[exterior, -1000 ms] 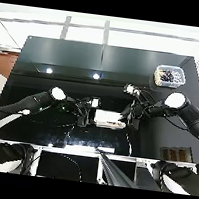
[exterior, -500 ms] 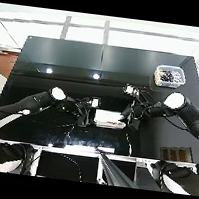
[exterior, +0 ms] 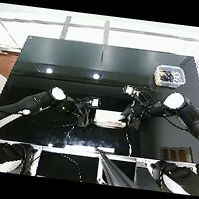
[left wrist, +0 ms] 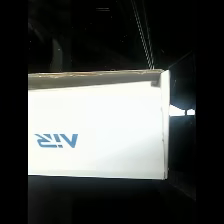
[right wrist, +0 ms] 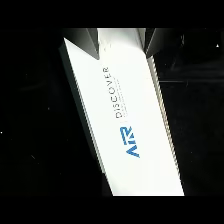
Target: Fold the box and place the chain.
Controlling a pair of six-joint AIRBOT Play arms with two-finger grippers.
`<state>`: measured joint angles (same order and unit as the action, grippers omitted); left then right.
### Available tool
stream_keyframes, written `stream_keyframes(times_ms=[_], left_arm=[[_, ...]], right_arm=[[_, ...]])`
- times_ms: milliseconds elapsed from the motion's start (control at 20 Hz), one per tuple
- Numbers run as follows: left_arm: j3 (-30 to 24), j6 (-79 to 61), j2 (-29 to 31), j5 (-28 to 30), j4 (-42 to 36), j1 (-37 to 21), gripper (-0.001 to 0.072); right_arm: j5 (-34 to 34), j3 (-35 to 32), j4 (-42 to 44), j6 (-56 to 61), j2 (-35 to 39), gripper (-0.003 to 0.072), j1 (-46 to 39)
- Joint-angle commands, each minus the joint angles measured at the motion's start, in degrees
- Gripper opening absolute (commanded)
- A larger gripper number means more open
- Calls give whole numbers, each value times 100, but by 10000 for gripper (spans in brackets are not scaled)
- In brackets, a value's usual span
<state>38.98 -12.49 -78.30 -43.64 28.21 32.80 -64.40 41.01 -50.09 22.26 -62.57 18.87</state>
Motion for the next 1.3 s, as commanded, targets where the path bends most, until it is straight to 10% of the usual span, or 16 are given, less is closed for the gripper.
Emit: stream_keyframes(times_ms=[0, 1250], left_arm=[[2, -4, -4, -4, 4, 2, 276], [2, -4, -4, -7, 4, 2, 277]], right_arm=[[63, -4, -61, 9, 2, 307, 179], [175, -74, -286, 380, -11, 407, 280]])
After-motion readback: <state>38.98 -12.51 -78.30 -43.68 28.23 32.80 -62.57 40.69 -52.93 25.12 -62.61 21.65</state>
